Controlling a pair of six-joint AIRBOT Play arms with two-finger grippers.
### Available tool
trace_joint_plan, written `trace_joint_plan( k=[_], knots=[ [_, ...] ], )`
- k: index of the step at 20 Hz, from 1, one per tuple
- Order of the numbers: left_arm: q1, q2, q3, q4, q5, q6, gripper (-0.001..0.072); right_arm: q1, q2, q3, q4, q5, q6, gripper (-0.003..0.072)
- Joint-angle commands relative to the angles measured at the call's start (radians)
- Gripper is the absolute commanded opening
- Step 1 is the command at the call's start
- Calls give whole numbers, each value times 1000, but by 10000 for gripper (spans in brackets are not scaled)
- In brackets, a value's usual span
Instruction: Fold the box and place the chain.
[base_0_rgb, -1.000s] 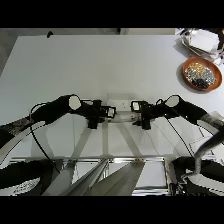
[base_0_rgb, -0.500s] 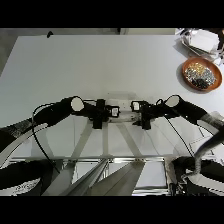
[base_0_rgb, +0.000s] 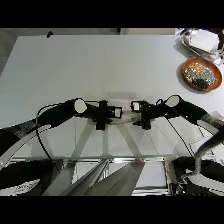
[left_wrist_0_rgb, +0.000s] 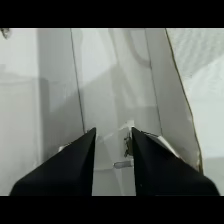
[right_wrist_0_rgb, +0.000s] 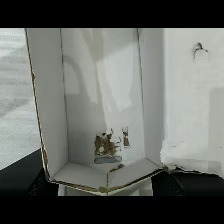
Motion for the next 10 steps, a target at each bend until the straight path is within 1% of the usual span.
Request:
trace_joint_plan(
  k=[1, 2, 3, 4, 6, 7, 8, 9, 10],
  knots=[
    [-6, -7, 0, -6, 15, 1, 295, 0, 0, 1, 0, 0, 1, 296],
    [-6, -7, 0, -6, 24, 1, 332, 0, 1, 1, 0, 0, 1, 296],
    [-6, -7, 0, -6, 37, 1, 416, 0, 1, 1, 0, 0, 1, 296],
    [-6, -7, 0, -6, 39, 1, 458, 0, 1, 1, 0, 0, 1, 296],
    [-2, -1, 0, -6, 14, 0, 457, 0, 0, 1, 0, 0, 1, 296],
    [6, 10, 0, -6, -11, -16, 385, 0, 1, 1, 0, 0, 1, 296],
    [21, 29, 0, -4, -41, -45, 206, 0, 1, 1, 0, 0, 1, 296],
    [37, 52, 0, -1, -70, -66, 124, 0, 1, 1, 0, 0, 1, 296],
    [56, 79, 0, 1, -96, -106, 126, 0, 1, 1, 0, 0, 1, 296]
  ],
)
